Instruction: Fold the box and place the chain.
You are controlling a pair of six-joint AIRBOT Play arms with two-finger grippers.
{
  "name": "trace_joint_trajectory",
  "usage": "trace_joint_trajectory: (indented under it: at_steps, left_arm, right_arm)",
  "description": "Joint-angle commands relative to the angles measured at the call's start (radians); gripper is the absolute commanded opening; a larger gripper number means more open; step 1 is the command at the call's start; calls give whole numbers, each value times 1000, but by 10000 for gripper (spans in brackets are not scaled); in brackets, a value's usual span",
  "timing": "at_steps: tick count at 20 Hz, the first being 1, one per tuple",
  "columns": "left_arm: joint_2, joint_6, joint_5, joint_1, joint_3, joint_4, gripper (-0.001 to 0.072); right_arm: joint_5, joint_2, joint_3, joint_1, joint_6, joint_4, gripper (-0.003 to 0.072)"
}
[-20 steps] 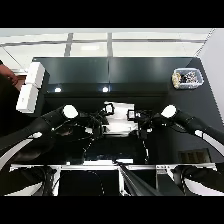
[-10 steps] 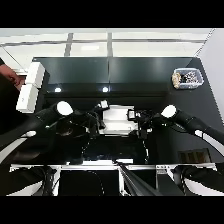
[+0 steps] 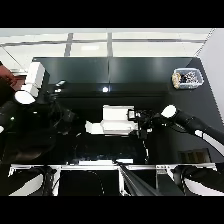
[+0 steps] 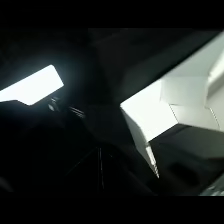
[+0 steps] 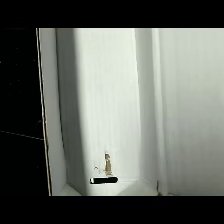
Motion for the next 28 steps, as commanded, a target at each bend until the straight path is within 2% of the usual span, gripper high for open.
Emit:
trace_joint_trajectory:
  at_steps: [1, 4, 5, 8, 10, 12, 15, 21, 26, 27, 28]
  left_arm:
    - [-24, -286, -51, 129, -58, -60, 25]
    - [-88, -267, -36, 112, -138, -158, 24]
    - [-122, -267, -35, 87, -146, -153, 24]
    - [-200, -267, 8, 3, -133, -161, 24]
    - [-209, -266, 90, -44, -134, -201, 24]
    - [-209, -234, 113, -74, -134, -245, 24]
    - [-222, -216, 113, -101, -134, -265, 24]
    - [-258, -76, 106, -143, -134, -415, 24]
    - [-258, 76, -10, -122, -130, -484, 29]
    - [-258, 79, -17, -122, -127, -481, 61]
    - [-258, 78, -17, -122, -126, -483, 246]
  right_arm:
    - [0, 0, -1, 0, 0, 0, 201]
    - [0, 0, -1, 0, 0, 0, 201]
    - [1, 0, -1, 0, 0, -1, 201]
    - [0, 0, -1, 0, 0, 0, 201]
    - [0, 0, -1, 0, 0, 0, 201]
    - [0, 0, -1, 0, 0, 0, 201]
    - [0, 0, -1, 0, 0, 0, 201]
    - [0, 0, -1, 0, 0, 0, 202]
    - [0, 0, -1, 0, 0, 0, 202]
    - [0, 0, -1, 0, 0, 0, 202]
    - [0, 0, -1, 0, 0, 0, 202]
